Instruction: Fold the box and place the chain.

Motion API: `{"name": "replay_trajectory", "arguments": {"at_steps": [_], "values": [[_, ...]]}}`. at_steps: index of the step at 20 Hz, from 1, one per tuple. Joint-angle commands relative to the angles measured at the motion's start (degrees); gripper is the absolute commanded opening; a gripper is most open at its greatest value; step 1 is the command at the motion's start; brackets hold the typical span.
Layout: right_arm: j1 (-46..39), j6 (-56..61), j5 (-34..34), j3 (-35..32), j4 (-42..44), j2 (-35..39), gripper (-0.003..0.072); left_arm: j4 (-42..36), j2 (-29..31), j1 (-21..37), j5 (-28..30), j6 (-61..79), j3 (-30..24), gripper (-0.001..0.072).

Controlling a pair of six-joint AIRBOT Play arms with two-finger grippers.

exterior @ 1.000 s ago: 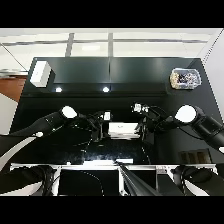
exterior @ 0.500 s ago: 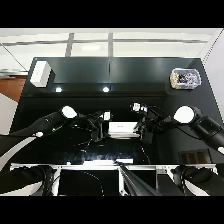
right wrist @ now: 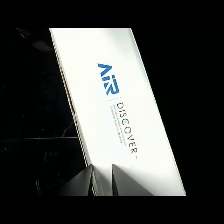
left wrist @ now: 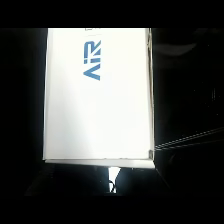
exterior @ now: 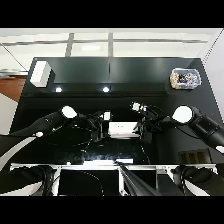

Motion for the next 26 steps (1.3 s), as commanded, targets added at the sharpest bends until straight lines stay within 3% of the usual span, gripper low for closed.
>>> {"name": "replay_trajectory", "arguments": {"at_steps": [1,9,12,14,15,17,20,22,26], "values": [[0.0,0.5,1.5,0.5,0.2,-0.1,0.0143,0.0,0.0,0.0,0.0,0.0,0.0,0.0475],[0.0,3.4,5.6,5.4,0.5,0.0,0.0143,0.0,0.0,0.0,0.0,0.0,0.0,0.0475],[-1.3,9.3,6.3,7.5,0.5,0.2,0.0142,0.0,0.0,0.0,0.0,0.0,0.0,0.0475],[-4.3,17.7,9.6,8.9,0.5,0.5,0.0122,0.0,0.0,0.0,0.0,0.0,0.0,0.0475],[-6.8,21.7,12.6,9.1,0.5,1.0,0.0048,0.0,0.0,0.0,0.0,0.0,0.0,0.0475],[-12.8,26.0,18.7,9.1,0.3,2.3,0.0048,0.0,0.0,0.0,0.0,0.0,0.0,0.0475],[-22.3,28.5,20.2,7.2,3.3,4.7,0.0047,0.0,0.0,0.0,0.0,0.0,0.0,0.0475],[-26.4,29.8,17.4,4.2,11.3,4.9,0.0047,0.0,0.0,0.0,0.0,0.0,0.0,0.0475],[-26.9,33.6,11.9,-5.0,21.8,4.9,0.0048,0.0,0.0,0.0,0.0,0.0,0.0,0.0475]]}}
